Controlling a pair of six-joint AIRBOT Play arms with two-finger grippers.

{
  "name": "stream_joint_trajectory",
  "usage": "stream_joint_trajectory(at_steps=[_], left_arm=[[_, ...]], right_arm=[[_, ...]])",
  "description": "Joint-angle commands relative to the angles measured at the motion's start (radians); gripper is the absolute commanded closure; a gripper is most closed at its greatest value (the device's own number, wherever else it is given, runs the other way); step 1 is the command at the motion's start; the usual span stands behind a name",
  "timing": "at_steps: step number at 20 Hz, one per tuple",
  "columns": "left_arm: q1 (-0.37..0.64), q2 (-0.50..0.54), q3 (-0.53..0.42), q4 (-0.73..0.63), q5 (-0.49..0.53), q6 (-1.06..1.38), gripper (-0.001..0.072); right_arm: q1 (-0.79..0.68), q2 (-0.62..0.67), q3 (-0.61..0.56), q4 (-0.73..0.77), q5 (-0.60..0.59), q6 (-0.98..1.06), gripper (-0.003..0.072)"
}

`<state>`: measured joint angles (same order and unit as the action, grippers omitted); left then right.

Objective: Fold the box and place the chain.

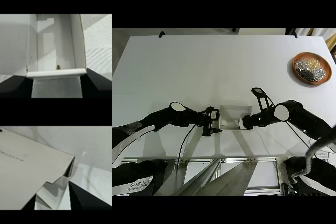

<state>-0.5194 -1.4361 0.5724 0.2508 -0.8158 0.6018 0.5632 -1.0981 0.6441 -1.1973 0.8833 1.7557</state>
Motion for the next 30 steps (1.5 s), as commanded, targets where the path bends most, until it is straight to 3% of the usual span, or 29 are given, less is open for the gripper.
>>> stream_joint_trajectory(at_steps=[1,7,22,30], left_arm=[[0.000,0.000,0.000,0.000,0.000,0.000,0.0497],[0.000,0.000,0.000,0.000,0.000,0.000,0.0497],[0.000,0.000,0.000,0.000,0.000,0.000,0.0497],[0.000,0.000,0.000,0.000,0.000,0.000,0.0497]], right_arm=[[0.044,-0.015,0.040,-0.104,-0.016,0.185,0.0268],[0.137,-0.107,0.139,-0.217,0.084,0.366,0.0275],[0.208,-0.196,0.142,-0.291,0.100,0.550,0.0281],[0.209,-0.196,0.142,-0.295,0.083,0.550,0.0649]])
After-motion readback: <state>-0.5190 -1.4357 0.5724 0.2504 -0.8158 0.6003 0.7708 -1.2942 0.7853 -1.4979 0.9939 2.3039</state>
